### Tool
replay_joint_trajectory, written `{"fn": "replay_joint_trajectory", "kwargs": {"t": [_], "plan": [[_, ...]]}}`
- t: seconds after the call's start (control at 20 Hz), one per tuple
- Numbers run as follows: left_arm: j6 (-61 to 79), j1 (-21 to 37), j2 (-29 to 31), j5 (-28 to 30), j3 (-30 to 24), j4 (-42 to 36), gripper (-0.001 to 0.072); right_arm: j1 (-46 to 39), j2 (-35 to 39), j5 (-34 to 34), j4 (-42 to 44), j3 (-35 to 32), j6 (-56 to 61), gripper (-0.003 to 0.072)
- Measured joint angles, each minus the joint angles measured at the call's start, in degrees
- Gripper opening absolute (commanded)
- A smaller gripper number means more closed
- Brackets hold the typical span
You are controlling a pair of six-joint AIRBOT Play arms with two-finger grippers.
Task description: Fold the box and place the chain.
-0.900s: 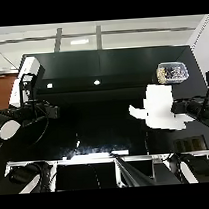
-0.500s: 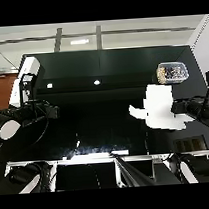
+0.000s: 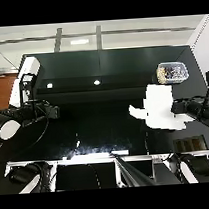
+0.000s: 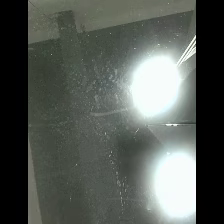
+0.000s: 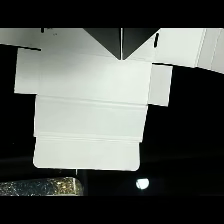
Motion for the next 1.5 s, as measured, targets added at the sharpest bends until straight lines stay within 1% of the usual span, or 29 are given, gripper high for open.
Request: {"fn": "replay_joint_trajectory", "kwargs": {"t": [0.1,0.3,0.4,0.55,0.6,0.65,0.7,0.75,0.9,0.95,1.1,1.2,1.3,1.4,1.5], "plan": [[0.0,0.0,0.0,0.0,0.0,0.0,0.0028,0.0,0.0,-0.39,0.02,0.0,-0.02,0.0027],[0.0,0.0,0.0,0.48,0.0,-0.02,0.0028,0.0,0.0,-3.61,0.02,0.0,-0.02,0.0027],[0.0,0.0,0.0,1.92,0.0,-0.02,0.0028,0.0,0.0,-5.18,0.13,0.0,0.0,0.0027],[0.0,0.0,0.0,5.42,0.0,-0.66,0.0028,0.0,0.0,-5.81,0.26,0.0,0.0,0.0029],[0.0,0.0,0.0,6.4,0.0,-0.76,0.0031,0.0,0.0,-5.77,0.33,0.0,0.0,0.0058],[0.0,0.0,0.0,7.23,0.0,-0.85,0.0123,0.0,0.0,-5.62,0.37,0.0,0.02,0.0326],[0.04,0.0,0.0,7.87,0.0,-0.94,0.0518,0.0,0.0,-5.38,0.37,0.0,0.02,0.072],[0.04,0.0,0.0,8.46,0.0,-1.09,0.0702,0.0,0.0,-5.07,0.39,0.0,0.0,0.072],[-0.11,0.0,0.0,9.07,0.0,-1.25,0.0708,0.0,0.0,-2.58,-0.17,0.0,0.35,0.072],[-0.11,0.0,0.0,8.83,0.0,-1.29,0.0708,0.0,0.0,-1.14,-1.57,0.0,1.79,0.072],[-0.11,0.0,0.0,7.69,0.0,-1.36,0.0708,-1.57,-0.28,4.52,-12.63,0.24,10.71,0.072],[-0.11,0.0,0.0,6.84,0.0,-1.44,0.0708,-5.84,-1.9,7.45,-19.56,0.9,14.4,0.072],[-0.11,0.0,0.0,6.32,0.0,-1.53,0.0708,-12.85,-5.86,8.52,-22.95,2.36,15.23,0.072],[-0.11,0.0,-0.02,5.97,0.0,-1.55,0.0708,-21.2,-12.13,8.52,-21.2,5.18,12.2,0.072],[-0.11,0.0,-0.02,5.88,0.0,-1.55,0.0708,-29.68,-20.13,9.16,-13.42,9.31,4.37,0.072]]}}
